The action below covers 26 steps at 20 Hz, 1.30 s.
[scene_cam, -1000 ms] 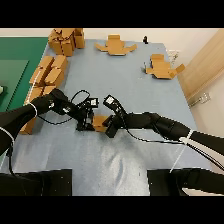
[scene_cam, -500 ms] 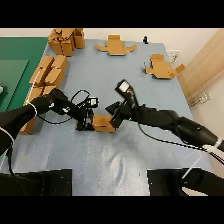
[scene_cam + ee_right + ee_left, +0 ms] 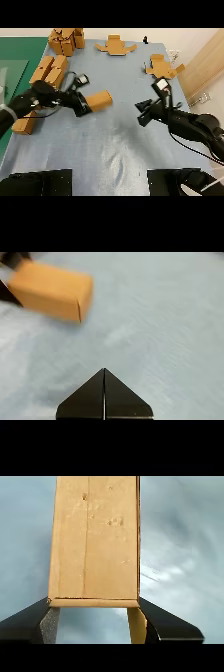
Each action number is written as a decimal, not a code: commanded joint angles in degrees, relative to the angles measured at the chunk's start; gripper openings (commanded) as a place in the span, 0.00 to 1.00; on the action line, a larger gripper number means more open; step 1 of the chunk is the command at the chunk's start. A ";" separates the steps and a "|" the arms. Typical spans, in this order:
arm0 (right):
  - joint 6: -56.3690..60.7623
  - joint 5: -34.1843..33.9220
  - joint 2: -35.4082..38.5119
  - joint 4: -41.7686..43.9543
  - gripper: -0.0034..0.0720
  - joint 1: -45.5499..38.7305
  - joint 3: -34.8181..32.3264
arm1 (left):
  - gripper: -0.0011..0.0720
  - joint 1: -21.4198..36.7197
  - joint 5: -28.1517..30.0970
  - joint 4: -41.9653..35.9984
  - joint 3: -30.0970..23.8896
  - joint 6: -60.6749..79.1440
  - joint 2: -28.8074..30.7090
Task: Fold the box.
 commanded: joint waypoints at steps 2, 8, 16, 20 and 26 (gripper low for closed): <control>4.94 -4.37 6.12 -7.85 0.05 -5.07 -2.21 | 0.03 6.47 9.70 19.23 -7.28 -34.75 20.72; 4.92 -2.73 6.25 -7.67 0.05 -6.58 -2.25 | 0.03 17.22 -5.11 41.86 -19.80 -59.49 41.11; 4.90 -3.08 6.25 -7.43 0.05 -6.58 -2.25 | 0.03 21.90 -1.51 36.00 -29.11 -53.88 38.71; 4.92 -3.89 6.25 -7.37 0.05 -6.58 -2.25 | 0.03 21.90 4.42 35.78 -29.68 -53.83 30.47; 4.94 -5.97 6.27 -7.34 0.05 -6.58 -2.25 | 0.03 22.86 12.24 34.51 -29.68 -56.50 21.11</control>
